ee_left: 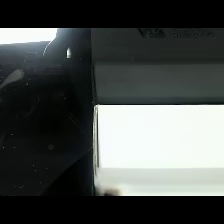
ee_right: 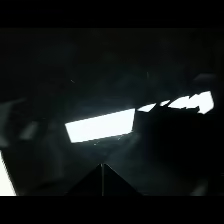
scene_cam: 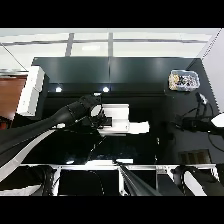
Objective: Fold the box and place the chain.
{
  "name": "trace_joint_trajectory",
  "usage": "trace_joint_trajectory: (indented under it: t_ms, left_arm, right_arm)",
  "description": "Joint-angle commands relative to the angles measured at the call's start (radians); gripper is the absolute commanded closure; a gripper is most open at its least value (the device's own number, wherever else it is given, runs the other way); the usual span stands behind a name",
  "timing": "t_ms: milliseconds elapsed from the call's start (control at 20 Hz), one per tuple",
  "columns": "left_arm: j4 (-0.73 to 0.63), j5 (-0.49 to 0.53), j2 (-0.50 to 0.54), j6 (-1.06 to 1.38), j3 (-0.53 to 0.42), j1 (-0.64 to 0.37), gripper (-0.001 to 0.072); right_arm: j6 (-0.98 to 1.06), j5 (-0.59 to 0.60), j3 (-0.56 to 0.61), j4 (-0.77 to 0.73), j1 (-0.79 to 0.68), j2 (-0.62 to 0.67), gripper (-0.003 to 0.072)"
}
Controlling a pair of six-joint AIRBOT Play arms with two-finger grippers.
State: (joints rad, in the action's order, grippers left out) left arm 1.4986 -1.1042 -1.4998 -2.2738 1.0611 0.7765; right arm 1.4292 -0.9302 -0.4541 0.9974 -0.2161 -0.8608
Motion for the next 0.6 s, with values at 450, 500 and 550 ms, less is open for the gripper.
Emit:
trace_joint_trajectory:
  t_ms: [450,500,550]
  left_arm:
    - [0.0,-0.002,0.0,0.0,0.001,0.0,0.0681]
    - [0.0,-0.001,0.0,0.0,0.001,0.0,0.068]
    - [0.0,-0.002,0.0,0.0,0.001,0.0,0.0681]
  right_arm:
    - [-0.481,-0.084,-0.028,-0.66,0.241,-0.441,0.067]
    - [-0.499,-0.096,-0.049,-0.657,0.246,-0.441,0.067]
    - [-0.5,-0.122,-0.073,-0.652,0.247,-0.441,0.067]
